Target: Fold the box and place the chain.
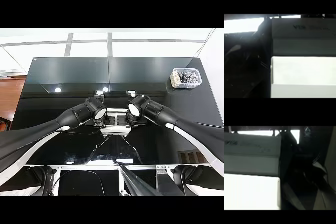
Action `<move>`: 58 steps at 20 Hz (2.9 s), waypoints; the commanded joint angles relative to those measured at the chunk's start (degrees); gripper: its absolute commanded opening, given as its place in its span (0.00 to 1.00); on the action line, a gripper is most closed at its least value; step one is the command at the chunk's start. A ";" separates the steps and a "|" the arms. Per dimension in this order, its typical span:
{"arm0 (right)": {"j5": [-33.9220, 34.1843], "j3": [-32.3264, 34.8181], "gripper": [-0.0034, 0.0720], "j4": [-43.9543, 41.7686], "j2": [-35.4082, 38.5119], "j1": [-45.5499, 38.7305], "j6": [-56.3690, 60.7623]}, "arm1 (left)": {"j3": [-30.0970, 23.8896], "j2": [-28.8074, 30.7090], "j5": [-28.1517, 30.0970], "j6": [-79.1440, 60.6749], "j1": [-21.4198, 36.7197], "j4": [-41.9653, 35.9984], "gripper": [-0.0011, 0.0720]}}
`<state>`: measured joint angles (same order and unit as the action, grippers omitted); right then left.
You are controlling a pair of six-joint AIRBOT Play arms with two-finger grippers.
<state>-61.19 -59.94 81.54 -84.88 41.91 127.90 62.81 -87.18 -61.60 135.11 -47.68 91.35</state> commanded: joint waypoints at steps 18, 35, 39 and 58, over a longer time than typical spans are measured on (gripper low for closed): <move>-4.42 -2.01 0.64 0.63 2.82 -2.01 -1.95 | 0.02 0.00 0.13 0.11 0.02 -0.09 0.06; 24.28 -11.47 0.99 5.90 2.56 -48.74 -4.22 | 0.02 0.02 0.26 0.13 0.15 -0.09 0.05; 2.56 -33.51 0.99 -14.73 -15.61 -57.51 0.42 | 0.02 0.00 0.02 0.13 0.15 -0.11 0.05; -1.57 -42.45 0.78 -13.84 -28.11 -56.37 3.08 | 0.02 0.00 0.07 0.13 0.15 -0.09 0.05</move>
<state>-61.84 -102.37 67.81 -111.72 -15.05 131.50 62.81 -87.18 -61.58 135.24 -47.57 91.24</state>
